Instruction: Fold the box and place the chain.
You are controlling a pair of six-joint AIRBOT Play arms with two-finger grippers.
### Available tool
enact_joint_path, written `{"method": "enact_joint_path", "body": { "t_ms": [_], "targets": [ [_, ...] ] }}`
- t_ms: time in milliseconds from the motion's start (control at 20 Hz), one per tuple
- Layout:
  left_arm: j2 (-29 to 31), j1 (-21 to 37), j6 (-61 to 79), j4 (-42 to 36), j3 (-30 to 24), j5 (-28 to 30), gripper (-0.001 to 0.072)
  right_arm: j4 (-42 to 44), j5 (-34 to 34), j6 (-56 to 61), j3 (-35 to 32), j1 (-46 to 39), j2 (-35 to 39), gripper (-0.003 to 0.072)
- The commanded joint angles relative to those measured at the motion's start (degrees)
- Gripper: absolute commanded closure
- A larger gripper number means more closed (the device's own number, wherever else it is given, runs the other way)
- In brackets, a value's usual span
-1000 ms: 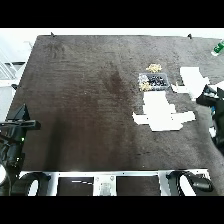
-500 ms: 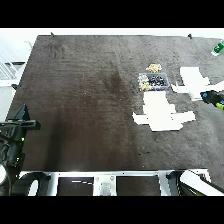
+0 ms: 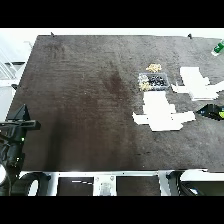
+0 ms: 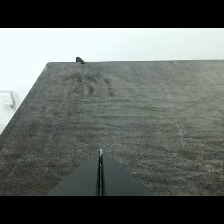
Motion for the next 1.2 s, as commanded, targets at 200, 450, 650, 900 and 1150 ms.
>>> {"method": "enact_joint_path", "body": {
  "t_ms": [200,450,650,900,1150],
  "targets": [
    [0.0,0.07,0.02,0.02,0.0,0.07,0.0691,-1.53,3.63,-3.82,3.61,2.69,-6.86,0.019],
    [-0.02,0.07,0.02,0.0,0.0,0.02,0.0691,0.61,6.51,-4.24,3.61,7.61,-11.45,0.0192],
    [-0.02,0.07,0.02,0.0,0.0,0.04,0.0691,2.62,8.24,-4.85,3.58,8.83,-13.22,0.0295],
    [-0.02,0.07,0.02,0.02,0.0,0.04,0.069,7.19,9.6,-6.34,2.51,8.83,-13.27,0.0524],
    [-0.02,0.07,0.02,0.02,0.0,0.04,0.0691,11.32,17.55,-5.64,0.7,9.09,-12.15,0.068]
  ]
}}
